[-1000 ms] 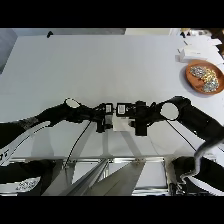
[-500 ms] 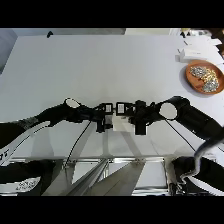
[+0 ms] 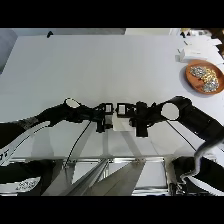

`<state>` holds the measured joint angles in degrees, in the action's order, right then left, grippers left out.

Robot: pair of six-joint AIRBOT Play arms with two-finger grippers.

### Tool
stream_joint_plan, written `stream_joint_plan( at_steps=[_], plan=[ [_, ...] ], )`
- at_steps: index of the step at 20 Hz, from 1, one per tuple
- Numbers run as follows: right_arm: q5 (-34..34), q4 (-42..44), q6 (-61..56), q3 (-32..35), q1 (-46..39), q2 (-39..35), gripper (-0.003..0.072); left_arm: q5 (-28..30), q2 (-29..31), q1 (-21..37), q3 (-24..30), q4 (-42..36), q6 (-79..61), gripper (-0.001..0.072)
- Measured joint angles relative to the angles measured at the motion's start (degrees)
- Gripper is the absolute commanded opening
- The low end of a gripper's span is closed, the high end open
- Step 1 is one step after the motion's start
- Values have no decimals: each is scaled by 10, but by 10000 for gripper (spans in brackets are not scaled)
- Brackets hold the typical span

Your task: Fold the box and place the chain.

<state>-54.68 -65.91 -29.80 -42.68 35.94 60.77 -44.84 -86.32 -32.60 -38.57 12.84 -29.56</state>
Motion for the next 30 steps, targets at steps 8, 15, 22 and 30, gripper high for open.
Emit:
stream_joint_plan(
  at_steps=[8, 15, 22, 30],
  plan=[
    [8, -1, 3, 0, 0, 15, 179, 0, 0, 0, 0, 0, 0, 254],
    [28, -23, 1, 0, 0, 9, 154, 2, 0, 0, 0, -2, 2, 254],
    [42, -31, -2, 0, 0, 5, 101, 2, 0, 0, 0, -1, 1, 254],
    [67, -55, -30, 1, 0, -10, 82, 2, 0, 0, 0, -2, 1, 254]
  ],
)
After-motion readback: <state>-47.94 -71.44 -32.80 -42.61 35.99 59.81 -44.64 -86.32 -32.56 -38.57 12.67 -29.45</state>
